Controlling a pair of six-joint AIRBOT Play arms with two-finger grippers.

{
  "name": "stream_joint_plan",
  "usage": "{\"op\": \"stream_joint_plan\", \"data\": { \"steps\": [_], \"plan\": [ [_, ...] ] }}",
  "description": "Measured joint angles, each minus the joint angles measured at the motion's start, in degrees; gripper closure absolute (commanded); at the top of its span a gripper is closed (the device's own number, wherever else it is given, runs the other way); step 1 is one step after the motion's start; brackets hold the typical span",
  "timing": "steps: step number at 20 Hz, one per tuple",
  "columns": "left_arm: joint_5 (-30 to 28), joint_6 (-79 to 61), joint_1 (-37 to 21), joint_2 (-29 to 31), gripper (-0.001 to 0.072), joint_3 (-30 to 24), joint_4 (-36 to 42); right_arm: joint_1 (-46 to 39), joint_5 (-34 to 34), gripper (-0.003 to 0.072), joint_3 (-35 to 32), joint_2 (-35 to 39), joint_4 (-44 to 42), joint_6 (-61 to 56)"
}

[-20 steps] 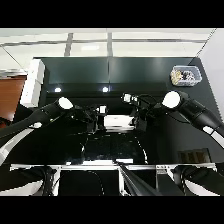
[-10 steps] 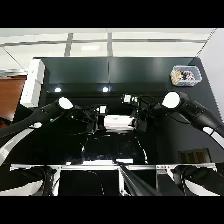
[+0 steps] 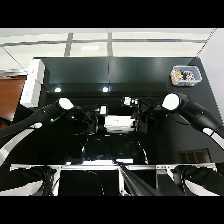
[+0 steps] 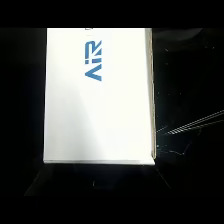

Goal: Fold the box and place the chain.

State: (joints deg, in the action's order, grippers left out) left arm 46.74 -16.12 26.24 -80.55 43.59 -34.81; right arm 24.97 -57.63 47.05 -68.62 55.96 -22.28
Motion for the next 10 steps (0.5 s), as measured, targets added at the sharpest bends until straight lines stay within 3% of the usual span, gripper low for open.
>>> {"op": "stream_joint_plan", "data": {
  "steps": [6, 7, 8, 10],
  "plan": [
    [0.0, 0.2, 0.0, 0.0, 0.0357, 0.0, -0.2, -0.1, -1.3, 0.0271, 0.0, 4.9, 1.3, -7.0],
    [0.0, 0.2, 0.0, 0.0, 0.0356, 0.0, -0.2, -0.3, -1.8, 0.0358, 0.0, 5.5, 1.3, -10.3],
    [-0.1, 0.2, 0.0, 0.0, 0.0356, 0.0, -0.2, -0.5, -2.3, 0.0658, -0.2, 5.9, 1.2, -13.6],
    [-0.1, 0.2, 0.0, 0.0, 0.0356, 0.0, -0.1, -0.7, -4.3, 0.0674, -1.2, 6.4, -0.2, -19.6]
  ]
}}
